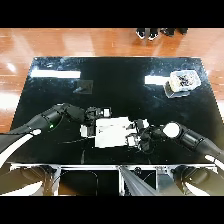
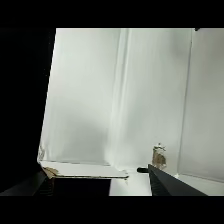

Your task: Fold the box and place the chain.

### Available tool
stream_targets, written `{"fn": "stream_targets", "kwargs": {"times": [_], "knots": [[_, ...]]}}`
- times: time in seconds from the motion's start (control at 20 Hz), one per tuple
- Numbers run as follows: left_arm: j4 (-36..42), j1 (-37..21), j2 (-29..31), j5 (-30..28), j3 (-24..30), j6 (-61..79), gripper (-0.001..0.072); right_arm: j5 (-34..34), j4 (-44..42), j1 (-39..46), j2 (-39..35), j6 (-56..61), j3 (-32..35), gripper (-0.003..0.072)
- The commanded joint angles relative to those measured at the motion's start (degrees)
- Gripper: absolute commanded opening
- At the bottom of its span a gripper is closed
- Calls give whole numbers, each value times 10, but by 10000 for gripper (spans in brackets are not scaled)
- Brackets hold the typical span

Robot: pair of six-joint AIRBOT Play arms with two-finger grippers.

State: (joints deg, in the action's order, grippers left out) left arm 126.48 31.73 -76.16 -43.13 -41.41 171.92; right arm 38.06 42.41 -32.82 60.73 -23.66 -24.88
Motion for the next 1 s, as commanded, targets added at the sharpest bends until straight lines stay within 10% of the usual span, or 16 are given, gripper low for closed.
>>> {"fn": "stream_targets", "kwargs": {"times": [0.0, 0.95], "knots": [[0, 0, 0, 1, 0, 0, 22, -7, -34, -1, 4, -4, 0, 694], [2, 0, 0, 1, 0, 0, 22, -48, -101, 0, 4, 96, 0, 695]]}}
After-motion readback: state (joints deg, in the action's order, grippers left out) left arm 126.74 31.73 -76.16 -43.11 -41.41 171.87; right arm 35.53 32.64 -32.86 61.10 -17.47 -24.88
